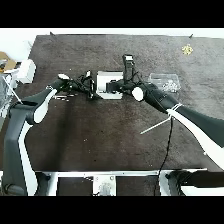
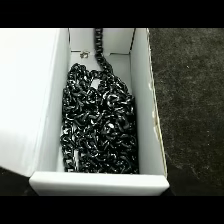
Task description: Fold the box and place the chain.
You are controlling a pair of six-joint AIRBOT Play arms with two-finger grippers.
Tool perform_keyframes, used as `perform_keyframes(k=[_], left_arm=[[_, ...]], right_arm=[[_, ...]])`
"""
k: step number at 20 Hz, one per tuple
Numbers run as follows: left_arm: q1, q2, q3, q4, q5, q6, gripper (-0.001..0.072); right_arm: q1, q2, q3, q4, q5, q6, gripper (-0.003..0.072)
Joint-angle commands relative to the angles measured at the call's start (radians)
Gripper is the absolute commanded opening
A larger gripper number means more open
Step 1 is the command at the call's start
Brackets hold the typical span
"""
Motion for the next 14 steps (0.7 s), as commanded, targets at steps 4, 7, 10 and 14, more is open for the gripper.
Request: perform_keyframes(k=[4, 7, 10, 14], left_arm=[[0.0, 0.0, 0.001, 0.0, 0.0, 0.0, 0.0226], [0.0, 0.0, 0.001, 0.0, 0.0, 0.0, 0.0226], [0.0, 0.0, 0.001, 0.0, 0.001, 0.0, 0.0226], [0.0, 0.0, 0.001, 0.0, 0.001, 0.0, 0.0225]], right_arm=[[-0.209, 0.093, -0.068, -0.072, 0.18, 0.002, 0.0246], [-0.337, 0.122, -0.161, -0.06, 0.162, 0.002, 0.0246], [-0.434, 0.082, -0.217, 0.023, 0.065, 0.001, 0.0246], [-0.447, -0.011, -0.216, 0.155, -0.078, 0.0, 0.0246]])
